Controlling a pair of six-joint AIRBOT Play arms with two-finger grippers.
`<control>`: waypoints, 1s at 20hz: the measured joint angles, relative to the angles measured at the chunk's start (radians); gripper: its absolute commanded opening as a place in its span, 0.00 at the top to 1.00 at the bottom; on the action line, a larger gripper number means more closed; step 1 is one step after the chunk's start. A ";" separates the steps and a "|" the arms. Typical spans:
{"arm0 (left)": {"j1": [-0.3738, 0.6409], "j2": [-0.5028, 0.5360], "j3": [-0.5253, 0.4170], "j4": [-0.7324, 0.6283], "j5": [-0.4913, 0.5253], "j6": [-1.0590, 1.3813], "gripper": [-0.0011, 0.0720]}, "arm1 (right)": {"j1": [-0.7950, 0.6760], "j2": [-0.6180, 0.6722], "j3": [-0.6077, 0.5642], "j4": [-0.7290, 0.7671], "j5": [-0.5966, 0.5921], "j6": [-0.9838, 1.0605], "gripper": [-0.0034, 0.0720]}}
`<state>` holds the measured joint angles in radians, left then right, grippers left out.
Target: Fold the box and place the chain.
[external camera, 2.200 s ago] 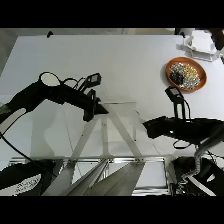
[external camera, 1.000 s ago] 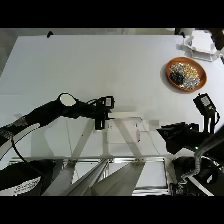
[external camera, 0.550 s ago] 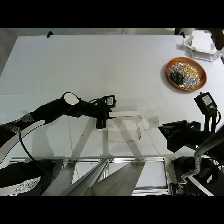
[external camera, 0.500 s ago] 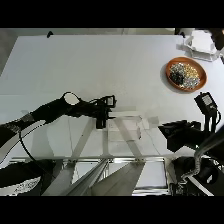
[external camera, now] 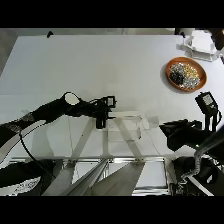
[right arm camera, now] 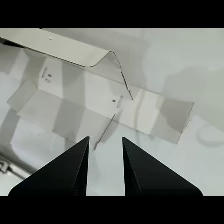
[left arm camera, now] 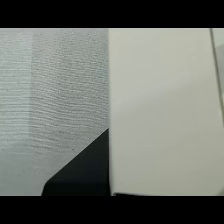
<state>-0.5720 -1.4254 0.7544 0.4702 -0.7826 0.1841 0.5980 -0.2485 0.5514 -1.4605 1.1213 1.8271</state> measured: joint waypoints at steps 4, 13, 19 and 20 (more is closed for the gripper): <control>0.000 0.000 0.000 0.001 0.001 0.000 0.97 | 0.000 0.000 0.000 -0.003 0.000 -0.003 0.64; 0.000 0.000 0.000 0.002 0.001 -0.001 0.97 | 0.000 -0.037 -0.041 -0.043 0.000 -0.376 0.94; 0.000 0.000 0.000 0.002 0.001 -0.001 0.97 | 0.000 -0.208 -0.137 -0.070 -0.079 -0.717 0.74; 0.000 0.000 0.000 0.002 0.001 -0.001 0.97 | 0.000 -0.229 -0.142 -0.068 -0.100 -0.756 0.66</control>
<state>-0.5724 -1.4254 0.7544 0.4717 -0.7818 0.1829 0.5980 -0.4774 0.4091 -1.5288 1.0214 1.0710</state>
